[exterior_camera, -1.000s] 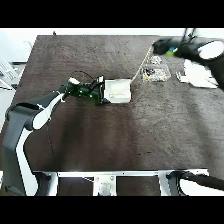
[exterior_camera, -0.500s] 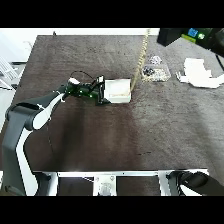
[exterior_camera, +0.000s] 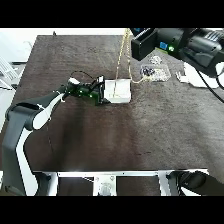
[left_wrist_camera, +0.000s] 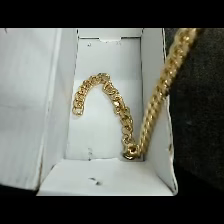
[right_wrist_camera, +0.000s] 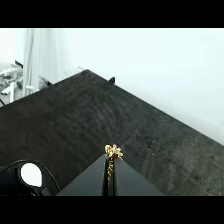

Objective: Fold the box and place the chain.

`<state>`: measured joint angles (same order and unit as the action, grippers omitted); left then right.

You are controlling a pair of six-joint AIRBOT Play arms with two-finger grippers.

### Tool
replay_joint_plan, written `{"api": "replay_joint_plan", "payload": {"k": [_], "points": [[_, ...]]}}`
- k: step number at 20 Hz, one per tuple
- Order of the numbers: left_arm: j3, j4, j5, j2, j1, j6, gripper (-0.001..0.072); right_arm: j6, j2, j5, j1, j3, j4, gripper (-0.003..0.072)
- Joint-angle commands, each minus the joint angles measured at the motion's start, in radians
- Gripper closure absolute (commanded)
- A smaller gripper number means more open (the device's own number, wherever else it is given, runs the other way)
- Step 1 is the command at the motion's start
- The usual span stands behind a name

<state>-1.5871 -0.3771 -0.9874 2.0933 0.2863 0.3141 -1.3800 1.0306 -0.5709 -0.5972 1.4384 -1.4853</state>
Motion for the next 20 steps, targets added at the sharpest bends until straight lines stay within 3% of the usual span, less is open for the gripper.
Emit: {"api": "replay_joint_plan", "payload": {"k": [1,10,15,20], "points": [[0.0,0.0,0.0,0.001,-0.001,0.0,0.0289,-0.017,0.016,0.002,-0.005,-0.019,-0.023,0.068],[0.0,0.0,0.0,0.001,-0.001,0.0,0.029,-0.132,0.08,0.006,0.043,-0.113,-0.061,0.068],[0.0,0.0,-0.001,0.001,-0.001,0.0,0.0289,-0.147,0.18,0.062,0.058,-0.119,-0.061,0.068],[0.0,0.0,-0.001,0.001,-0.001,0.0,0.0289,-0.157,0.185,0.091,0.078,-0.096,-0.061,0.068]]}}
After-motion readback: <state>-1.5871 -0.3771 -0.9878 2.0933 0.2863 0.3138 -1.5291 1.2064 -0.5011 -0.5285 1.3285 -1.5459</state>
